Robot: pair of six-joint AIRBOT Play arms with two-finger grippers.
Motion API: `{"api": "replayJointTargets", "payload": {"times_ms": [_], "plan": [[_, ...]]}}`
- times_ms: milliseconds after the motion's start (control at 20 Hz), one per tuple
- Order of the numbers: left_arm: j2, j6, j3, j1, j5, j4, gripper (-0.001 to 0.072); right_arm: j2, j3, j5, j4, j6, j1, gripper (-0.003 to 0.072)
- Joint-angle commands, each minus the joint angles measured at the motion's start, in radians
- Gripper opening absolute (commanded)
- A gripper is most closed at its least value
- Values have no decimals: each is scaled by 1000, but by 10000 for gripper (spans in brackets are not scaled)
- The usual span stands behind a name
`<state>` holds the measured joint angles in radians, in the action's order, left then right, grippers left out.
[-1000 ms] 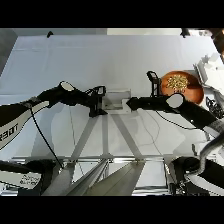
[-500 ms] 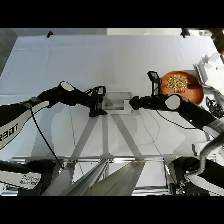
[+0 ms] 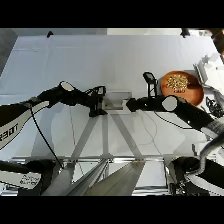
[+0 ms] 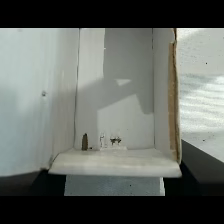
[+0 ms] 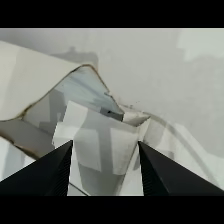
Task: Fold the box and place the chain.
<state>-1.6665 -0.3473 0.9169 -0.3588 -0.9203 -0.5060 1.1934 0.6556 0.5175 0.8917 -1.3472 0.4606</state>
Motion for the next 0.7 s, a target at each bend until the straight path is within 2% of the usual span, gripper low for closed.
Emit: {"api": "replayJointTargets", "payload": {"times_ms": [0,250,500,650], "plan": [[0,0,0,0,0,0,257,0,1,43,-1,-17,12,461],[0,0,0,0,0,0,257,0,1,21,43,-27,32,459],[0,0,0,0,0,0,257,2,3,-9,291,-316,32,458],[0,0,0,0,0,0,257,2,3,-9,305,-333,33,459]]}}
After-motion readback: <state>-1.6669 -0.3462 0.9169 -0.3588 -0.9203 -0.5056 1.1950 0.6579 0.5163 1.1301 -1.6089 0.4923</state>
